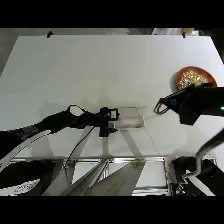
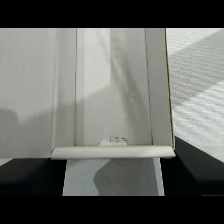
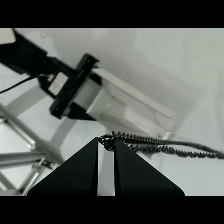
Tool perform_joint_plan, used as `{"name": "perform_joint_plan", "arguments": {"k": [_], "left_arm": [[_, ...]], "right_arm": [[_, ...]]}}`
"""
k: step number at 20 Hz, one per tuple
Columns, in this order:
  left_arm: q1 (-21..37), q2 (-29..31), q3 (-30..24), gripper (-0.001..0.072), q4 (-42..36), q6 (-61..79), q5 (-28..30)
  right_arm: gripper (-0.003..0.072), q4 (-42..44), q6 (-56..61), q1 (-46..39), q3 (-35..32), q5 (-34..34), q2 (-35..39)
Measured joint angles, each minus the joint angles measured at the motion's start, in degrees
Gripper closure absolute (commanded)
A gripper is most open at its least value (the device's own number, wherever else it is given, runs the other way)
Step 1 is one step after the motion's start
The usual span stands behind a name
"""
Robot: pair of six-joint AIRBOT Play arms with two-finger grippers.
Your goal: Fold the box and place the chain.
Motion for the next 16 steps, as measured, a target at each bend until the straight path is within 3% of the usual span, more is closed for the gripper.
{"name": "perform_joint_plan", "arguments": {"k": [6,14,15,16], "left_arm": [[0.00,0.00,0.00,0.0347,0.00,0.00,-0.17],[0.00,0.00,0.00,0.0347,0.00,0.02,-0.17],[0.00,0.00,0.00,0.0347,0.00,0.00,-0.17],[0.00,0.00,0.00,0.0347,0.02,0.00,-0.17]], "right_arm": [[0.0670,0.26,-0.20,8.79,-9.68,-9.38,-2.99],[0.0668,-0.37,-3.30,12.59,-19.91,-20.22,-13.62],[0.0662,-0.44,-3.52,12.74,-20.48,-21.00,-15.08],[0.0593,-0.48,-3.85,12.96,-20.94,-21.64,-16.52]]}}
